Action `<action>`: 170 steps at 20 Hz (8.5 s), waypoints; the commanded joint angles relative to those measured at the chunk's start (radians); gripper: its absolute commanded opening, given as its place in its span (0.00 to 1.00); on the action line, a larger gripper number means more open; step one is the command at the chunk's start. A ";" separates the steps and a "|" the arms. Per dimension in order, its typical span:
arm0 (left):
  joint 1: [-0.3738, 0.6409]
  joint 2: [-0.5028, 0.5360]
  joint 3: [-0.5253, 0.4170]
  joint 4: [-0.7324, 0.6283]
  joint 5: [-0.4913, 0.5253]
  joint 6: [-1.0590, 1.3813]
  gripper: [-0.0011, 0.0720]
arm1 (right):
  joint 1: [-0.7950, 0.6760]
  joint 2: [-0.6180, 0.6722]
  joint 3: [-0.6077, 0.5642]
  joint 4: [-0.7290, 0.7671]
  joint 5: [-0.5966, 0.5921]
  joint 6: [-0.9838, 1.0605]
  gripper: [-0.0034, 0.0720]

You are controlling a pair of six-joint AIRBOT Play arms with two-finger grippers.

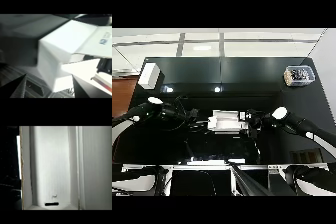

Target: Fold the box and place the chain.

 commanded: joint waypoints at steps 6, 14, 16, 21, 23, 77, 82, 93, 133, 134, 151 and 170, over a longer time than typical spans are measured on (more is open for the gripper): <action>-0.166 0.004 0.153 0.146 -0.010 -0.126 0.69 | 0.001 0.000 0.000 0.000 0.000 0.000 0.63; -0.252 0.104 0.187 0.295 0.137 -0.354 0.68 | 0.001 0.000 0.000 0.000 0.000 0.000 0.63; -0.285 0.112 0.187 0.312 0.172 -0.401 0.62 | 0.001 0.000 0.000 0.000 0.000 0.000 0.63; -0.377 0.112 0.188 0.364 0.282 -0.509 0.59 | 0.001 0.000 0.000 0.000 0.000 0.000 0.63; -0.397 0.112 0.188 0.410 0.294 -0.554 0.59 | 0.001 0.000 0.000 0.000 0.000 0.000 0.63; -0.708 -0.079 0.467 1.101 0.095 -1.379 0.05 | 0.000 0.076 0.000 -0.104 0.034 0.103 1.00; -0.708 -0.079 0.467 1.099 0.095 -1.379 0.05 | -0.020 0.159 0.000 -0.284 0.088 0.188 1.00; -0.708 -0.079 0.467 1.096 0.098 -1.379 0.06 | 0.031 0.138 -0.001 -0.048 0.011 0.186 0.29; -0.708 -0.079 0.467 1.085 0.086 -1.378 0.06 | -0.309 -0.109 0.035 0.068 0.413 1.304 0.06; -0.708 -0.079 0.467 1.085 0.086 -1.379 0.06 | -0.310 -0.109 0.058 0.054 0.448 1.304 0.06; -0.708 -0.079 0.467 1.085 0.086 -1.379 0.06 | -0.138 -0.106 0.284 -0.157 0.560 1.542 0.47; -0.708 -0.079 0.467 1.085 0.086 -1.378 0.06 | 0.313 -0.109 0.421 -0.864 0.364 2.518 0.30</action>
